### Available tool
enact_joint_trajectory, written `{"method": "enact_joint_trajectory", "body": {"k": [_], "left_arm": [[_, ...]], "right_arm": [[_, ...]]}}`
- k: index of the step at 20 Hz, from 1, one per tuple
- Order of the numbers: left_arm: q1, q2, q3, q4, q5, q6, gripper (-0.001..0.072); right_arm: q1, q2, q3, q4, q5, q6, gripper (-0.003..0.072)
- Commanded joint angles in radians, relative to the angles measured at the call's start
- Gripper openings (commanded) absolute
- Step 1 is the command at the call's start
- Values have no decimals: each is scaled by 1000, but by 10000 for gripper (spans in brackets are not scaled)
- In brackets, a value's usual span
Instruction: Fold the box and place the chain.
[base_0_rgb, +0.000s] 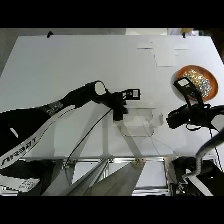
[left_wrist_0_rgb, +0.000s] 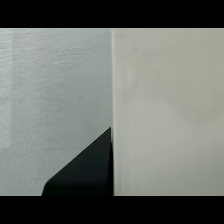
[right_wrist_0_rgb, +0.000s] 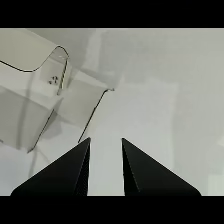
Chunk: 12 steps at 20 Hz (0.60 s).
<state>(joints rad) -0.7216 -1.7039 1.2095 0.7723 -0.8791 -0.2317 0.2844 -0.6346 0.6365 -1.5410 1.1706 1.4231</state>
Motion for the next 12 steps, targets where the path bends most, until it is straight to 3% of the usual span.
{"method": "enact_joint_trajectory", "body": {"k": [1, 12], "left_arm": [[-3, -12, 0, -1, -1, -5, -3], [-3, -13, 0, 8, -9, -42, 16]], "right_arm": [[1, 1, 1, 1, 1, 0, 227], [1, 1, 1, 1, 11, -4, 226]]}}
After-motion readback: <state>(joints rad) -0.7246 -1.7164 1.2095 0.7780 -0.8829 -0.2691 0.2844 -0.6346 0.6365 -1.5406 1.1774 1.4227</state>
